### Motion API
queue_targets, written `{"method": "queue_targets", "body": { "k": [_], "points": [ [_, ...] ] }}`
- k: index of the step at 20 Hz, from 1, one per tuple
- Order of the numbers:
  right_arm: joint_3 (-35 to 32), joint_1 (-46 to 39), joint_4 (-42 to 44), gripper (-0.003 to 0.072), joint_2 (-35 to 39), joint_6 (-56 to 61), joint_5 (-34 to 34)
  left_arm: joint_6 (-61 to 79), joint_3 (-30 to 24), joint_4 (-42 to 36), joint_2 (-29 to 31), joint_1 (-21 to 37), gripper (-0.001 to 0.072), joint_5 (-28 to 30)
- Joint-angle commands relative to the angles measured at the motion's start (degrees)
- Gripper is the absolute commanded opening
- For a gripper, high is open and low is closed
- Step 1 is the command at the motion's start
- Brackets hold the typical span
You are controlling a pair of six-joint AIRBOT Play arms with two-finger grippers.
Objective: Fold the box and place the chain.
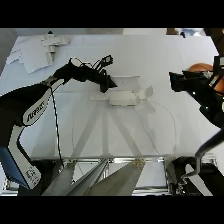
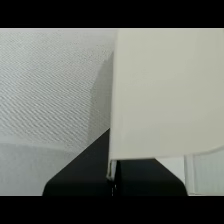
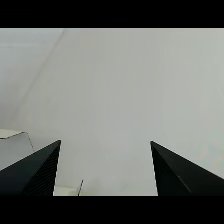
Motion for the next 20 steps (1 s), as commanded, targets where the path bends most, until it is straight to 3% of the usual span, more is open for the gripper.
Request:
{"method": "queue_targets", "body": {
  "k": [1, 6, 9, 13, 16, 20],
  "points": [
    [0.0, 0.0, 0.0, 0.0625, -0.1, 0.1, 0.2, 0.1, 0.0, -0.1, 0.0, 0.0, 0.0007, 0.3],
    [0.0, 0.0, 0.2, 0.0619, -0.1, 0.0, 0.1, 0.0, 0.0, -0.2, 0.0, -0.1, 0.0008, 0.3],
    [0.0, 0.0, 1.6, 0.0571, -0.1, -0.9, 2.8, 0.1, 0.0, -0.2, 0.0, -0.1, 0.0008, 0.3],
    [1.1, 0.0, -4.7, 0.0588, -0.1, -16.1, 20.1, 0.0, 0.0, -0.2, 0.0, -0.1, 0.0008, 0.3],
    [1.7, 0.0, -6.6, 0.0652, 0.2, -31.2, 33.1, 0.0, 0.0, -0.2, 0.0, -0.1, 0.0008, 0.3],
    [1.7, 2.8, -16.8, 0.0594, 2.1, -33.2, 35.9, 0.0, 0.0, -0.2, 0.0, -0.1, 0.0008, 0.3]
  ]
}}
